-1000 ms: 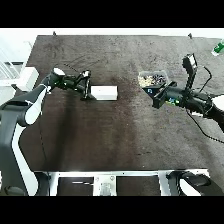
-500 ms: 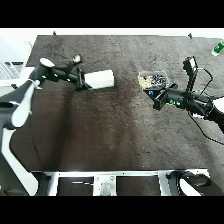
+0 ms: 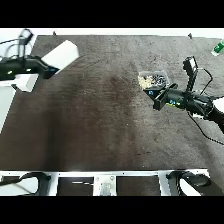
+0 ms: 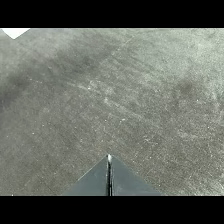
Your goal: Fold the box and place the chain.
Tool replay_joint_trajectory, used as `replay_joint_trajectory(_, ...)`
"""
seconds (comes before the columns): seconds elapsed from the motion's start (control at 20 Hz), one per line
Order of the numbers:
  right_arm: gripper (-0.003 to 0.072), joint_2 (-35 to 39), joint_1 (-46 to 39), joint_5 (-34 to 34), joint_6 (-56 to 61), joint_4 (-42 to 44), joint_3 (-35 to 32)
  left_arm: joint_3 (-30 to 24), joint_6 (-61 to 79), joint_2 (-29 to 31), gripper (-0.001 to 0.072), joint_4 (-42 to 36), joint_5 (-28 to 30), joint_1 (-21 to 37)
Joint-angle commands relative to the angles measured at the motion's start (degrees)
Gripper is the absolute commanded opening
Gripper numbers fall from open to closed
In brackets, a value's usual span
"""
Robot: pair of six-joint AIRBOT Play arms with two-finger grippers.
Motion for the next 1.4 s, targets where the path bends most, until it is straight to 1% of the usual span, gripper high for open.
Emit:
replay_joint_trajectory(0.0,0.0012,0.02,0.0,-0.02,0.0,0.0,-0.04,-13.66,-8.26,13.07,0.0013,1.75,5.55,6.56)
replay_joint_trajectory(0.1,0.0012,-0.04,0.0,-0.04,-0.02,0.0,-0.04,-19.34,-13.64,18.05,0.0013,5.38,5.27,11.54)
replay_joint_trajectory(0.2,0.0013,-0.09,0.0,-0.17,-0.02,0.0,-0.04,-25.24,-14.78,22.99,0.0013,8.9,5.46,16.87)
replay_joint_trajectory(0.35,0.0012,-0.09,0.0,-0.85,-0.02,0.04,-0.04,-32.54,-14.91,28.65,0.0013,9.94,6.12,25.18)
replay_joint_trajectory(0.5,0.0012,-0.09,0.0,-0.92,0.0,0.04,-0.04,-35.78,-11.32,29.07,0.0013,10.1,2.43,33.64)
replay_joint_trajectory(0.6,0.0013,-0.09,0.0,-1.07,0.0,0.04,-0.04,-36.24,-6.71,28.74,0.0015,10.1,1.62,37.55)
replay_joint_trajectory(0.75,0.0013,-0.09,0.0,-1.79,-0.02,0.02,-0.04,-36.15,-1.81,25.79,0.0015,8.76,3.02,41.97)
replay_joint_trajectory(0.85,0.0013,-0.09,0.0,-1.77,-0.02,0.02,-0.04,-36.15,1.16,21.51,0.0015,6.19,2.45,43.28)
replay_joint_trajectory(1.05,0.0013,-0.09,-0.04,-1.77,-0.04,-0.5,-0.04,-36.13,8.26,13.4,0.0016,5.73,2.05,43.41)
replay_joint_trajectory(1.15,0.0013,-0.09,-0.04,-1.77,-0.02,-2.16,-0.04,-35.74,10.93,11.04,0.0015,5.03,2.27,43.41)
replay_joint_trajectory(1.25,0.0013,-0.11,-0.04,-1.79,-0.04,-3.43,-0.04,-33.79,11.02,8.98,0.0015,3.34,1.68,43.41)
replay_joint_trajectory(1.35,0.0013,-0.11,-0.04,-1.81,-0.02,-3.41,-0.04,-31.91,10.95,7.1,0.0016,3.26,1.73,43.41)
